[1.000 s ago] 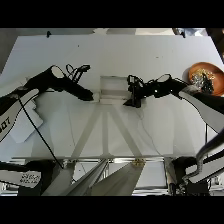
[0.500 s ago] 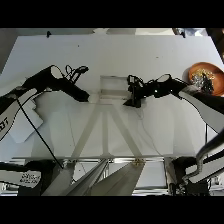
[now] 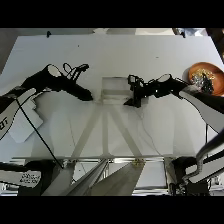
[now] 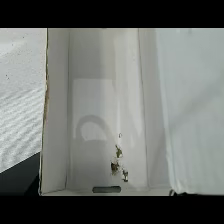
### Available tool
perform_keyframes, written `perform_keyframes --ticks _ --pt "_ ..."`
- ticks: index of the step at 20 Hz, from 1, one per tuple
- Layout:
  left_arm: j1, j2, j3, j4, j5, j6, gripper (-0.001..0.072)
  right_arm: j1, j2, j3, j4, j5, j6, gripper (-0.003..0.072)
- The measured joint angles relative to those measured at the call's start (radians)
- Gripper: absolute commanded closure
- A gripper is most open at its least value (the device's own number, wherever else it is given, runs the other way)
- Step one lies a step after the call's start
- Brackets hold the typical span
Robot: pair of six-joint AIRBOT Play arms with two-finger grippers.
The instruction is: Fold the box and place the chain.
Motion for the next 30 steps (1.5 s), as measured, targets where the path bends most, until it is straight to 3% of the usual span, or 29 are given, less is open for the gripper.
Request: perform_keyframes --ticks 12,18,25,30 --pt "0.008 0.033 0.0 -0.099 0.008 0.064 0.0706 0.001 0.0 0.0 0.001 0.002 0.0 0.0167" --pt "0.039 0.03 0.0 -0.005 0.015 0.037 0.0706 0.001 0.0 0.0 0.001 0.001 0.0 0.0167" --pt "0.034 -0.042 0.0 0.059 0.027 -0.006 0.0706 0.001 0.0 0.0 0.001 0.0 0.0 0.0167" --pt "0.02 -0.069 0.0 -0.039 0.002 0.029 0.0706 0.001 0.0 0.0 0.0 0.0 -0.001 0.0167"
